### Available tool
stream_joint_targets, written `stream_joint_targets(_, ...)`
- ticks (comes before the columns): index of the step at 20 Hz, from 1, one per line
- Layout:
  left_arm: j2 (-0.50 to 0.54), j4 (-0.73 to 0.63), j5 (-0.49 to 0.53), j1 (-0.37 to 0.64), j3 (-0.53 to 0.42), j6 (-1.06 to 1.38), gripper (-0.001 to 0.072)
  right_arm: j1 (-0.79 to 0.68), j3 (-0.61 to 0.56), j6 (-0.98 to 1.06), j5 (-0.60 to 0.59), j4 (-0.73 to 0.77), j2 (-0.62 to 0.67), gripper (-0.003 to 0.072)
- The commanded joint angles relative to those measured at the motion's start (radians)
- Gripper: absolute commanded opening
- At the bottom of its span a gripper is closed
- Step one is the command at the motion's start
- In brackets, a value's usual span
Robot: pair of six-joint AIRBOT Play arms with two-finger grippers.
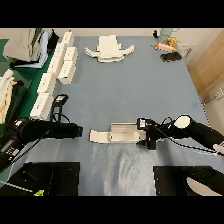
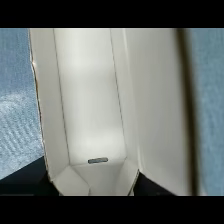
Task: Fold the box.
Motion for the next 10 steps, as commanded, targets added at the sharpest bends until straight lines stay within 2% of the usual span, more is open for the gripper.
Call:
stream_joint_targets(1,-0.065,-0.010,-0.056,0.124,0.000,-0.039,0.0013,0.000,0.000,0.000,0.000,0.000,0.001,0.0509)
stream_joint_targets(4,-0.209,-0.167,-0.001,0.105,-0.002,0.112,0.0013,0.000,0.000,0.000,0.000,0.000,0.001,0.0509)
stream_joint_targets(7,-0.346,-0.189,0.063,0.026,-0.002,0.117,0.0013,0.000,0.000,0.000,0.000,0.000,0.001,0.0510)
stream_joint_targets(10,-0.412,-0.237,0.155,-0.100,-0.002,0.117,0.0013,0.000,0.000,0.000,0.000,0.000,0.001,0.0509)
